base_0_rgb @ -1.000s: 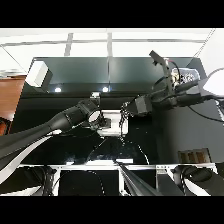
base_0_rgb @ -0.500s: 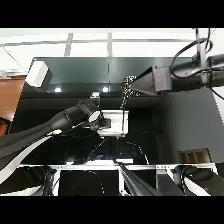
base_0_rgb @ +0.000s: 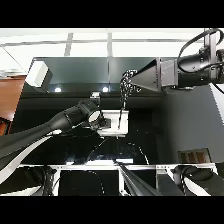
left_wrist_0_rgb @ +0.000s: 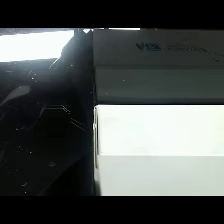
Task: Fold the box and place the chain.
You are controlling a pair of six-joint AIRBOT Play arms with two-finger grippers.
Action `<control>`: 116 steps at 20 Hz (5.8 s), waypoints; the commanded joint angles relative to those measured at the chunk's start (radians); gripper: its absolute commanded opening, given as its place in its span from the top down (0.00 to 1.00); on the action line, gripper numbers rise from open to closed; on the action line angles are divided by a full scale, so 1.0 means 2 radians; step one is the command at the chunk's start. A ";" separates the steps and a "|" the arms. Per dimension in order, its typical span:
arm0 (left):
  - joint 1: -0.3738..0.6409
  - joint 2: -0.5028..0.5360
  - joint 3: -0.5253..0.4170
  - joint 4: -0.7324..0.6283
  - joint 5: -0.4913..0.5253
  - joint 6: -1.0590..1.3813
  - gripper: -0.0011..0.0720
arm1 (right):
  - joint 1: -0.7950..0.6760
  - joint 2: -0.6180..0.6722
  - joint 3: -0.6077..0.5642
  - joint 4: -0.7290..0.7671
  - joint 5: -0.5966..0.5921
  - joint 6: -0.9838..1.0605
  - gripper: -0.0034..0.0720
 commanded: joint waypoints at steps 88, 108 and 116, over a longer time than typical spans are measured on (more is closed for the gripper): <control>0.237 0.085 -0.181 -0.430 0.099 1.253 0.00 | -0.006 0.000 -0.253 -0.290 -0.067 0.030 0.69; 0.208 0.057 -0.181 -0.497 0.120 1.314 0.00 | -0.006 0.000 -0.253 -0.289 -0.080 0.030 0.69; 0.194 0.057 -0.181 -0.514 0.134 1.347 0.14 | -0.006 0.000 -0.253 -0.290 -0.088 0.030 0.69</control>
